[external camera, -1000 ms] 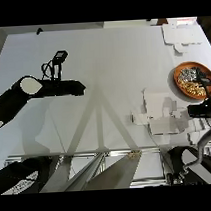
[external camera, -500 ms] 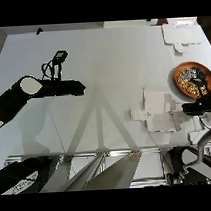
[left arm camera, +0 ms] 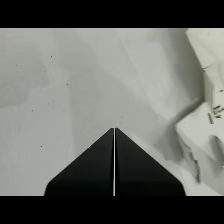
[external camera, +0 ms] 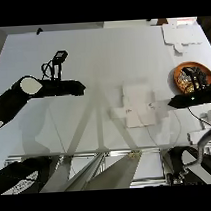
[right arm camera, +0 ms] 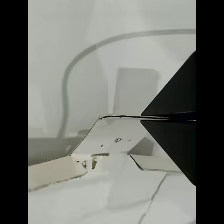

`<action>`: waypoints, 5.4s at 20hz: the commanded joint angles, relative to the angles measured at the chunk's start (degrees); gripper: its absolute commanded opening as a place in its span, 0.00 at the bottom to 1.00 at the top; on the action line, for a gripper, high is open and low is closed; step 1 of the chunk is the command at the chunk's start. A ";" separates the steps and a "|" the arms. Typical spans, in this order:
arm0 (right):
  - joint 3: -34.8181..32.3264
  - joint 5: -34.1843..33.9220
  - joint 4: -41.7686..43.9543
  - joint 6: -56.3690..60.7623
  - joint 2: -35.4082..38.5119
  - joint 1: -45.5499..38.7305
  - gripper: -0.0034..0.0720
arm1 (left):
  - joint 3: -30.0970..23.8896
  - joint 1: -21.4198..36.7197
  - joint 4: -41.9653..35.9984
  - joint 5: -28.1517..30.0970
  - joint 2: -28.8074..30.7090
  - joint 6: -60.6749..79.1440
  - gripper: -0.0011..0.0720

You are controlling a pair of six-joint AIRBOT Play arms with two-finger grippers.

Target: Fold the box and place the chain.

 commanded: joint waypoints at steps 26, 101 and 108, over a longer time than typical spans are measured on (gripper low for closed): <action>-19.52 -39.91 24.09 -11.50 1.70 22.27 0.07 | 0.02 0.02 0.00 0.02 -0.04 0.11 0.03; -19.52 -39.93 24.09 -11.50 1.70 22.27 0.07 | 41.57 -1.81 -17.51 -40.22 -47.71 47.52 0.03; -19.52 -40.48 23.98 -11.50 1.70 22.27 0.07 | 41.57 -1.84 -17.53 -40.28 -47.65 47.30 0.02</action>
